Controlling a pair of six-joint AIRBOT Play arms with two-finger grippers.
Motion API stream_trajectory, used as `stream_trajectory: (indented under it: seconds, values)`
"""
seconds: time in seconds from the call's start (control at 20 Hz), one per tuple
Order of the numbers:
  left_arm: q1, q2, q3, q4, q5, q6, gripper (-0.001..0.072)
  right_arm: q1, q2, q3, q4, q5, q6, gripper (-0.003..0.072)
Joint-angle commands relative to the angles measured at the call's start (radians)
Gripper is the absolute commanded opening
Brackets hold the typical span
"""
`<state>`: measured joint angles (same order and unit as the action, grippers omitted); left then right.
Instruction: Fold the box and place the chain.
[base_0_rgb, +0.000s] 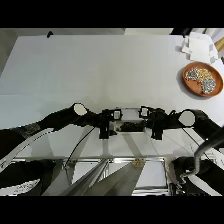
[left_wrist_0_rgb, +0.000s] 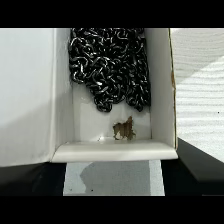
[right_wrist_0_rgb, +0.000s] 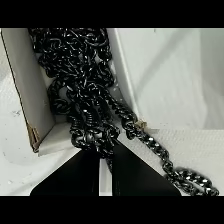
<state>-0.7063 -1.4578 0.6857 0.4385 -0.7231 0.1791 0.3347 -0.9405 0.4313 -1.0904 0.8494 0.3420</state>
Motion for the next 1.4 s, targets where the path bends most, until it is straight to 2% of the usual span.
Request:
stream_trajectory:
  seconds: [0.0, 0.15, 0.4, 0.5, 0.65, 0.8, 1.0, 1.2, 1.35]
  values:
    - [0.0, 0.001, 0.0, 0.0, 0.0, 0.0, 0.0079, 0.0, -0.005, -0.002, -0.052, 0.019, 0.062, 0.0018]
    - [0.0, 0.001, 0.0, 0.0, 0.0, 0.0, 0.0079, 0.0, 0.027, -0.002, -0.228, 0.076, 0.232, 0.0018]
    - [0.0, 0.001, 0.0, 0.0, 0.0, 0.0, 0.0079, 0.0, 0.237, 0.024, -0.268, 0.204, 0.321, 0.0018]
    - [0.0, 0.001, 0.0, 0.0, 0.0, 0.0, 0.0079, 0.0, 0.295, 0.095, -0.266, 0.314, 0.362, 0.0018]
    - [0.0, 0.001, 0.0, 0.0, 0.0, 0.0, 0.0079, 0.0, 0.304, 0.244, -0.214, 0.431, 0.412, 0.0018]
    - [0.0, 0.001, 0.0, 0.0, 0.0, 0.0, 0.0079, 0.0, 0.287, 0.336, -0.064, 0.42, 0.42, 0.0018]
    - [0.0, 0.001, 0.0, 0.0, 0.0, 0.0, 0.0079, 0.066, 0.236, 0.375, 0.061, 0.361, 0.42, 0.0018]
    - [0.0, 0.001, 0.0, 0.0, 0.0, 0.0, 0.0079, 0.202, 0.138, 0.375, 0.08, 0.24, 0.421, 0.0018]
    - [0.0, 0.001, 0.0, 0.0, 0.0, 0.0, 0.0079, 0.252, 0.022, 0.375, 0.077, 0.176, 0.421, 0.0018]
